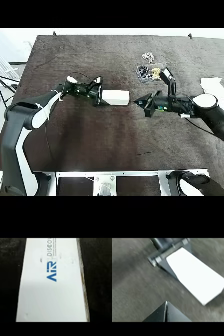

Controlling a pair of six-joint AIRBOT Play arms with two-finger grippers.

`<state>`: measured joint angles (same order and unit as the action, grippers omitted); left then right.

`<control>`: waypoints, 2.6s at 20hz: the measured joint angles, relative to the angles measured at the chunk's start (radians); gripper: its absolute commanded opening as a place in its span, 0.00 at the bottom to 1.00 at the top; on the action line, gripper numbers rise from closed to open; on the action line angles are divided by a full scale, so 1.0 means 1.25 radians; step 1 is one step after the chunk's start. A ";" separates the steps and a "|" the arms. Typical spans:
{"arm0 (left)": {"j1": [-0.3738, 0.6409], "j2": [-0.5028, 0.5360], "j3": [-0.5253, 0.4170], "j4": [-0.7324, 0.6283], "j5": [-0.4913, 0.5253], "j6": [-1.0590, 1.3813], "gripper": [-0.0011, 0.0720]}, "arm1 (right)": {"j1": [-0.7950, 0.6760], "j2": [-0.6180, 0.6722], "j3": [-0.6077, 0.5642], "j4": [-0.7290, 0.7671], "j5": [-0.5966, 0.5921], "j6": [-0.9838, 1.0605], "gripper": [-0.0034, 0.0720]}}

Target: Fold the box and place the chain.

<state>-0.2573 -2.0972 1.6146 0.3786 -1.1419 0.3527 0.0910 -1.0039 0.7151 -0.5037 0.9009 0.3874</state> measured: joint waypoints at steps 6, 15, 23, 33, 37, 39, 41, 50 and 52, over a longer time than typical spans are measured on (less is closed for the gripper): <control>0.070 0.117 0.032 -0.034 0.000 -0.143 0.03 | -0.039 0.033 -0.070 -0.001 -0.019 0.013 0.06; 0.360 0.266 0.035 0.039 0.231 -0.444 0.03 | -0.048 0.037 -0.083 -0.001 -0.037 0.038 0.06; 0.533 0.259 -0.012 0.085 0.466 -0.559 0.04 | -0.048 0.036 -0.086 0.035 -0.079 0.041 0.06; 0.557 0.143 -0.031 0.091 0.591 -0.591 0.04 | -0.048 0.031 -0.095 0.075 -0.117 0.041 0.06; 0.557 0.117 -0.032 0.089 0.598 -0.557 0.04 | -0.048 0.030 -0.109 0.085 -0.125 0.041 0.06; 0.557 0.111 -0.031 0.080 0.600 -0.522 0.04 | -0.048 0.029 -0.113 0.087 -0.128 0.041 0.06; 0.557 0.109 -0.031 0.051 0.603 -0.483 0.04 | -0.048 0.028 -0.115 0.088 -0.135 0.041 0.06; 0.557 0.079 -0.031 -0.066 0.629 -0.384 0.04 | -0.048 0.028 -0.117 0.112 -0.155 0.041 0.06; 0.557 0.073 -0.032 -0.074 0.631 -0.372 0.04 | -0.048 0.028 -0.117 0.116 -0.157 0.041 0.06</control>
<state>0.4393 -2.0060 1.5749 0.2863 -0.3534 -0.1123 0.0311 -0.9688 0.5694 -0.3584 0.7048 0.4381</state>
